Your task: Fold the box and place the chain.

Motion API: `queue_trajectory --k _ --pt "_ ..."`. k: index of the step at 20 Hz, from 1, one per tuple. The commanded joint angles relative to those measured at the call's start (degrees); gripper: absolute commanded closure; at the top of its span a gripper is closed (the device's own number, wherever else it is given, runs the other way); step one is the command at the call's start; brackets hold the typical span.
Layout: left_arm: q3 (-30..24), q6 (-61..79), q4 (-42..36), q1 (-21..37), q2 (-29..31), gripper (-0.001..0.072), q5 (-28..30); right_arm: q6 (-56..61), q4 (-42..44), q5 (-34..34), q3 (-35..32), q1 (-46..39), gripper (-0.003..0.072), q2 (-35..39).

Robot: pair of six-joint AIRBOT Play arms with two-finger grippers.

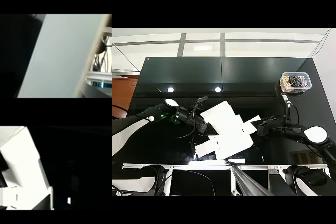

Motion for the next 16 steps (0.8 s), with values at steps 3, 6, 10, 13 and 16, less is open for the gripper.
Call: queue_trajectory --k 3,6,10,13,16 --pt "-2.4 -1.5 -3.2 0.0 0.0 0.0136 1.3 0.3 0.0 -0.4 0.0 0.0 0.0677 0.0" --pt "-3.8 1.2 -6.0 -0.1 0.0 0.0286 1.8 0.2 0.0 -0.4 0.0 0.0 0.0676 0.0" --pt "-3.8 6.7 -11.9 1.2 0.0 0.0549 0.4 0.2 0.0 -0.3 0.0 0.0 0.0675 0.0" --pt "-3.8 9.2 -12.1 2.3 0.0 0.0674 -2.5 0.3 0.0 0.0 0.0 0.0 0.0669 0.0" --pt "-3.8 9.1 -10.2 3.2 0.0 0.0681 -3.3 3.9 -1.4 0.6 0.2 -1.0 0.0052 0.0"
